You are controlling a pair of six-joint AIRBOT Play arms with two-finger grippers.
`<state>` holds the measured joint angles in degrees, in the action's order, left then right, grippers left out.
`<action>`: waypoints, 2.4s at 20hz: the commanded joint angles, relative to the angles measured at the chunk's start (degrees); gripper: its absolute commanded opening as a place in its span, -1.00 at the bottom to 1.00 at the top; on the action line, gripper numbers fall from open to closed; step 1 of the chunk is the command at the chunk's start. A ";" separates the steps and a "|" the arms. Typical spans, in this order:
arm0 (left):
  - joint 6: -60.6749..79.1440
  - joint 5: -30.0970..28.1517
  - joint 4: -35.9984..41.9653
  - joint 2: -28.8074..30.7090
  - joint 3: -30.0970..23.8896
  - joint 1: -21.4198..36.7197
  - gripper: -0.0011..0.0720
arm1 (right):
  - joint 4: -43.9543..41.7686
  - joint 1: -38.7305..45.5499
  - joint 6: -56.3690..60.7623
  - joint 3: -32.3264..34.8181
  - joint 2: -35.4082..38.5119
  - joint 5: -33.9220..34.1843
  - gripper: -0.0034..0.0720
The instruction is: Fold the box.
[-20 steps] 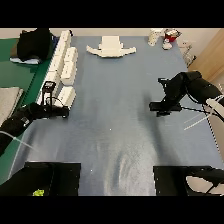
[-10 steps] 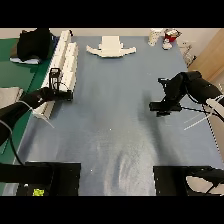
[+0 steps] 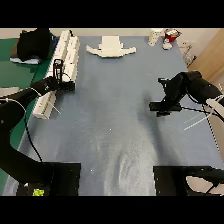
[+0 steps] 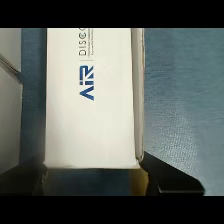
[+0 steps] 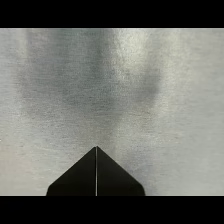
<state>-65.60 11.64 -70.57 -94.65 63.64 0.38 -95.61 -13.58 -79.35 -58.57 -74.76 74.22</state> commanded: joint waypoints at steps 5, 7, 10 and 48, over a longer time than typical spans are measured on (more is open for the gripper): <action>0.22 0.85 -0.15 -1.22 1.49 1.11 0.45 | -0.02 0.02 0.00 -0.04 -0.04 -0.02 -0.90; 0.22 0.85 -0.15 -1.22 1.49 1.07 0.45 | -0.02 0.02 0.00 -0.04 -0.04 -0.02 -0.90; 0.17 0.94 -0.11 -1.22 1.49 0.98 0.45 | -0.02 0.02 0.00 -0.04 -0.04 -0.02 -0.90; -18.53 42.14 -1.81 34.53 -15.19 -27.12 -0.94 | 0.02 0.02 0.02 -0.04 -0.04 -0.04 -0.90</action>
<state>-79.29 58.11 -72.38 -60.99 53.69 -19.49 -95.61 -13.58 -79.35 -58.57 -74.76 74.22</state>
